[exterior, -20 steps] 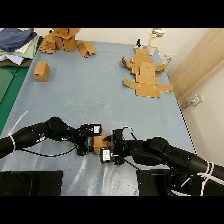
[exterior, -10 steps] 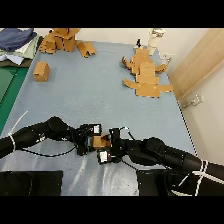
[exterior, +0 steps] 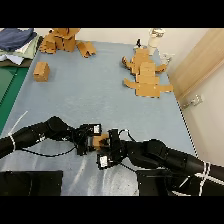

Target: Fold the box.

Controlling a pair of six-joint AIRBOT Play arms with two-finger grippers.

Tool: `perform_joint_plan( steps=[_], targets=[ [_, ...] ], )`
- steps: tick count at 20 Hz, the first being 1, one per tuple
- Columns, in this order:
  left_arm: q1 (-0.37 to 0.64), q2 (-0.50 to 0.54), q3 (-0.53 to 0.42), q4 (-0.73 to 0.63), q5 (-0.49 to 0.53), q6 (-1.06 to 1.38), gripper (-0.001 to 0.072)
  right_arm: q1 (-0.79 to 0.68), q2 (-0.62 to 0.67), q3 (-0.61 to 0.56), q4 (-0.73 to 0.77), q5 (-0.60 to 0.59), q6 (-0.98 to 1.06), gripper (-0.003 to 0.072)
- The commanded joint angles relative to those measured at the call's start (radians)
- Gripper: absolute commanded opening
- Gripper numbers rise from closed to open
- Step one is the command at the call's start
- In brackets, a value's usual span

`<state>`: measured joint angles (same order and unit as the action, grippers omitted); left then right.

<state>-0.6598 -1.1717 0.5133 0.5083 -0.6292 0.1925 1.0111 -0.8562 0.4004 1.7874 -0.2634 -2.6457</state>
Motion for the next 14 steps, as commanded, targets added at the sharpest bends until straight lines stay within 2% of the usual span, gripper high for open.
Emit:
perform_joint_plan(
  steps=[1,14],
  targets=[
    [-0.001,0.000,0.000,0.000,-0.001,0.000,0.0470,0.003,0.017,0.000,-0.033,0.002,0.001,0.0223],
    [-0.001,0.000,0.000,0.000,-0.001,0.000,0.0470,0.002,0.053,0.002,-0.074,0.043,0.000,0.0222]
  ],
)
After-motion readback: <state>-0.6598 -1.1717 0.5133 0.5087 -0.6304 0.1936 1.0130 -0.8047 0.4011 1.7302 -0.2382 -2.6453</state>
